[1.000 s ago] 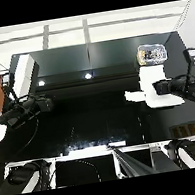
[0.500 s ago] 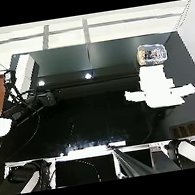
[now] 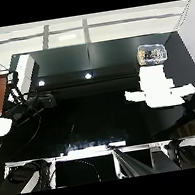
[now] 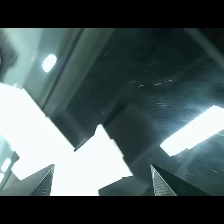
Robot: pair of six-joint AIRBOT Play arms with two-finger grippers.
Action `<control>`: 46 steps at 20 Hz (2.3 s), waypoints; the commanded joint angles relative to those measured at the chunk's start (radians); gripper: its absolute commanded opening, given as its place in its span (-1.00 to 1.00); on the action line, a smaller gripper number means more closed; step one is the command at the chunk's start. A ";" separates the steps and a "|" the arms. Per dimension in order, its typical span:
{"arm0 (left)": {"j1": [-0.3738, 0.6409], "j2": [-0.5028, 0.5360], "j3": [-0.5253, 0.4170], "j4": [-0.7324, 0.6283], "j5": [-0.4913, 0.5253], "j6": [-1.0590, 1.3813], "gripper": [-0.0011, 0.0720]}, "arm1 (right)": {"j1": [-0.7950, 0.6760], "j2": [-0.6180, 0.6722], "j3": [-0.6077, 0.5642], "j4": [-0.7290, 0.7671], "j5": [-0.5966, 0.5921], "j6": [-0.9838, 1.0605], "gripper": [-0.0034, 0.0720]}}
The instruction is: Fold the box and place the chain.
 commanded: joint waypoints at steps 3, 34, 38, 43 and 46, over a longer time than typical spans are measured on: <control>0.000 0.000 0.000 0.000 -0.012 0.000 0.97 | 0.072 -0.170 0.038 0.049 0.118 -0.124 0.95; 0.000 -0.013 0.000 -0.026 -0.089 0.001 0.97 | 0.975 0.543 -0.504 0.278 -0.467 -0.249 -0.87; -0.054 -0.051 0.000 -0.026 -0.125 0.015 0.97 | 1.197 0.802 -0.751 0.255 -0.673 -0.256 -0.87; -0.134 -0.180 0.000 -0.155 -0.120 0.027 0.96 | 1.390 0.866 -0.902 0.252 -0.764 -0.233 -0.87; -0.134 -0.311 0.000 -0.291 -0.130 0.107 0.96 | 1.452 0.867 -0.916 0.253 -0.789 -0.218 -0.87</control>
